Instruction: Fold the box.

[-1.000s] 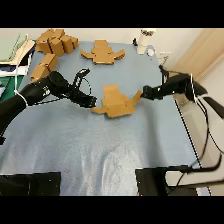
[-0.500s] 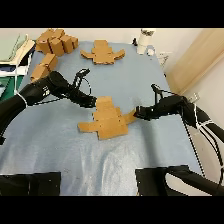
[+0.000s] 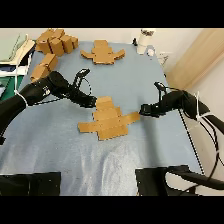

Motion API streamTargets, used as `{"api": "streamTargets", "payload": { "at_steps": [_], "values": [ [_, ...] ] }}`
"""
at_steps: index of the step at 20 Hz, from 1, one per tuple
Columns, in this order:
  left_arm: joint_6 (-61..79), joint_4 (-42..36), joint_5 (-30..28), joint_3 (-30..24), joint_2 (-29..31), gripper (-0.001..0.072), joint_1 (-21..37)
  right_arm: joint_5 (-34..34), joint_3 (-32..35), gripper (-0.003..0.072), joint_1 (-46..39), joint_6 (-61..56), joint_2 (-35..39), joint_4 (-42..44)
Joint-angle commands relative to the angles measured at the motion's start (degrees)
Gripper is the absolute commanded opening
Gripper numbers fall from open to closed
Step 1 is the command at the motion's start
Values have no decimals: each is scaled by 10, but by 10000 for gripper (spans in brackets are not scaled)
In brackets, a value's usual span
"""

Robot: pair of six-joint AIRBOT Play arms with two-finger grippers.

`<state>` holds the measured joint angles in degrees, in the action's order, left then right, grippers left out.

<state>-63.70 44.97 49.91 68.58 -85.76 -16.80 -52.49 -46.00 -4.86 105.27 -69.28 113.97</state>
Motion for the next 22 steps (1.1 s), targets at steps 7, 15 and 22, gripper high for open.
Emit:
{"api": "streamTargets", "payload": {
  "at_steps": [7, 15, 22],
  "values": [
    [0, -2, -10, 0, 0, 14, 0, -109, -63, 434, -7, 124, -65, 67],
    [-3, -42, -5, 0, 0, 14, 0, -90, -63, 336, 33, 144, -119, 110],
    [-3, -91, 90, 4, 0, 469, 20, -80, -63, 215, 52, 168, -121, 138]
  ]
}}
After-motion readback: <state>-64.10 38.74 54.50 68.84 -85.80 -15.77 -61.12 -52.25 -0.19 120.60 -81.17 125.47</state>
